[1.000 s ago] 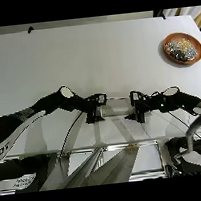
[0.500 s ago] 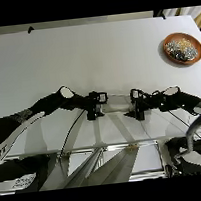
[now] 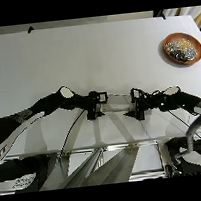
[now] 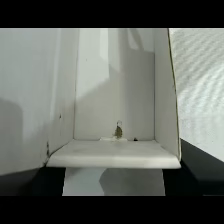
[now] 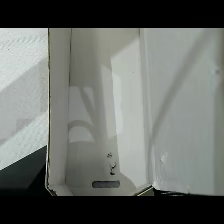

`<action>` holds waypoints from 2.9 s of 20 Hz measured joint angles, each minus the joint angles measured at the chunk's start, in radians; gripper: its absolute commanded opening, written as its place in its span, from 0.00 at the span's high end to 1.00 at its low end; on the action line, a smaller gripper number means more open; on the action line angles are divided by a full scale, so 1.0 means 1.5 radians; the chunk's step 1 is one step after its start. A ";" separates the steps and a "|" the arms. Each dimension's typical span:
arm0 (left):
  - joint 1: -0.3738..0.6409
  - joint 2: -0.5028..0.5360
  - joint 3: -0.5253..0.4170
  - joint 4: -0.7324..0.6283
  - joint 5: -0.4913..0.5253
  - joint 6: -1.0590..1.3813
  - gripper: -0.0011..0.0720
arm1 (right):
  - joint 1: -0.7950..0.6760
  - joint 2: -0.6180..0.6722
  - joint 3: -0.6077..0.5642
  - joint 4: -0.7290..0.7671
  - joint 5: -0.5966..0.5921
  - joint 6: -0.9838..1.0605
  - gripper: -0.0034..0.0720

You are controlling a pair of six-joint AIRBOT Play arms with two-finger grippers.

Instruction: Fold the box and place the chain.

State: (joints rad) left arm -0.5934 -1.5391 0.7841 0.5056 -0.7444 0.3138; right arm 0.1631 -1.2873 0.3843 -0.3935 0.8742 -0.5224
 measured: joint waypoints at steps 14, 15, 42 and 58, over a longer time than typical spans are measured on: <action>0.000 0.000 0.000 -0.001 -0.049 -0.001 0.77 | 0.001 0.000 -0.001 -0.003 0.007 -0.001 0.53; 0.000 0.000 0.000 -0.001 -0.050 -0.001 0.70 | 0.001 0.000 -0.001 -0.003 0.006 -0.001 0.53; 0.000 -0.010 0.001 -0.033 -0.058 0.002 0.61 | 0.001 0.000 -0.001 -0.002 0.003 -0.001 0.53; 0.000 -0.011 0.001 -0.030 -0.055 0.000 0.61 | 0.001 0.000 -0.001 -0.002 0.003 -0.001 0.53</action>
State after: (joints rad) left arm -0.5934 -1.5562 0.7856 0.4603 -0.8272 0.3134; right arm 0.1638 -1.2873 0.3828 -0.3958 0.8787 -0.5240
